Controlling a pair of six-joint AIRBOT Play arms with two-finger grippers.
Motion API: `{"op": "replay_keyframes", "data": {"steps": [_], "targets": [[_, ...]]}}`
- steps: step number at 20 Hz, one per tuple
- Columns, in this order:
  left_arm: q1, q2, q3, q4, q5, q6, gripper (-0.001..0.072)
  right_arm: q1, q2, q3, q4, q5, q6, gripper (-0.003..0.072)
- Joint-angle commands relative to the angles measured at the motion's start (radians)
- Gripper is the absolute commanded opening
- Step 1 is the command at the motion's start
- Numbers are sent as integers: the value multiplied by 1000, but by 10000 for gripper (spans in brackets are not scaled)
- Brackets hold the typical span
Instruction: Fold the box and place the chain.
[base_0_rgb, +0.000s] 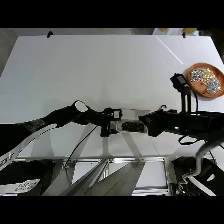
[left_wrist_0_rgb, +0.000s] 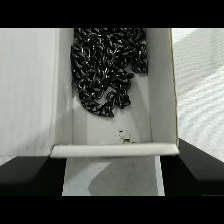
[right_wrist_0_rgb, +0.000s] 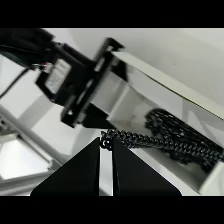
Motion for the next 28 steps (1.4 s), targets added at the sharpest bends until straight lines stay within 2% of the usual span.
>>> {"op": "replay_keyframes", "data": {"steps": [1, 3, 5, 6, 8, 12, 15, 17, 21, 28], "targets": [[1, 1, 0, 0, 0, 0, 253, 88, -72, 1, 9, -107, 3, 24], [1, 1, 0, 0, 0, 0, 253, 93, -150, 1, -21, -106, 3, 29], [1, 1, 0, 0, 0, 0, 253, 93, -218, 2, -39, -111, 2, 183], [1, 1, 0, 0, 0, 0, 253, 93, -235, 3, -39, -124, -2, 234], [1, 1, 0, 0, 0, 0, 253, 68, -240, 31, -58, -120, -10, 234], [1, 1, 0, 0, 0, 0, 253, -113, -240, 157, -263, 33, -8, 225], [1, 1, 0, 0, 0, 0, 253, -300, -266, 161, -396, 121, -8, 190], [1, 1, 0, 0, 0, 0, 253, -391, -317, 150, -429, 159, -9, 194], [1, 1, 0, 0, 0, 0, 253, -434, -433, 95, -428, 119, -10, 310], [1, 1, 0, 0, 0, 0, 253, -426, -621, 72, -352, 45, -10, 320]]}}
